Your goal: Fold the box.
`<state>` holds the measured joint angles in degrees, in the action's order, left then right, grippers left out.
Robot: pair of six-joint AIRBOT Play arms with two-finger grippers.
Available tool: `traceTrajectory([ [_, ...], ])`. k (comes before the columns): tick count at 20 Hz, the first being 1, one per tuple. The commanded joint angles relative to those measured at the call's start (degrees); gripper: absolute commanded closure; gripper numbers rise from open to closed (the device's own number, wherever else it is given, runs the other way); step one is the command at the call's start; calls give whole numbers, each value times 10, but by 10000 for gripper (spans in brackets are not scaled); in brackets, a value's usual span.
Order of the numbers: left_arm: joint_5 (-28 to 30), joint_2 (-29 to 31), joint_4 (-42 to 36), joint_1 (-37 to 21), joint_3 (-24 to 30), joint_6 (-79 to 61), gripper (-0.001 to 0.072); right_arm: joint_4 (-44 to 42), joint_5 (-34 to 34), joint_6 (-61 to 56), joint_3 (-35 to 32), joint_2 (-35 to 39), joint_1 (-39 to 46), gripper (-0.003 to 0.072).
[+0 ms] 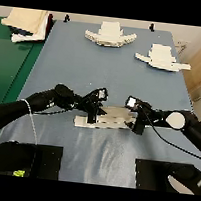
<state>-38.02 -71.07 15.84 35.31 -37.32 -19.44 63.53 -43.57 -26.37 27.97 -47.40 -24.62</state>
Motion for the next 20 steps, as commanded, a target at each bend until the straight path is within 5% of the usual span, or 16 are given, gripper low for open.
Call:
traceTrajectory([
  [1,0,0,0,0,0,0,693,-142,-39,170,0,-45,60,-34],
  [7,0,0,0,0,0,0,693,-211,-44,226,0,-118,61,-34],
  [15,0,0,0,0,0,0,693,-153,-85,213,0,-93,62,-34],
  [20,0,0,0,0,0,0,693,-201,-96,292,0,-127,92,-34],
])
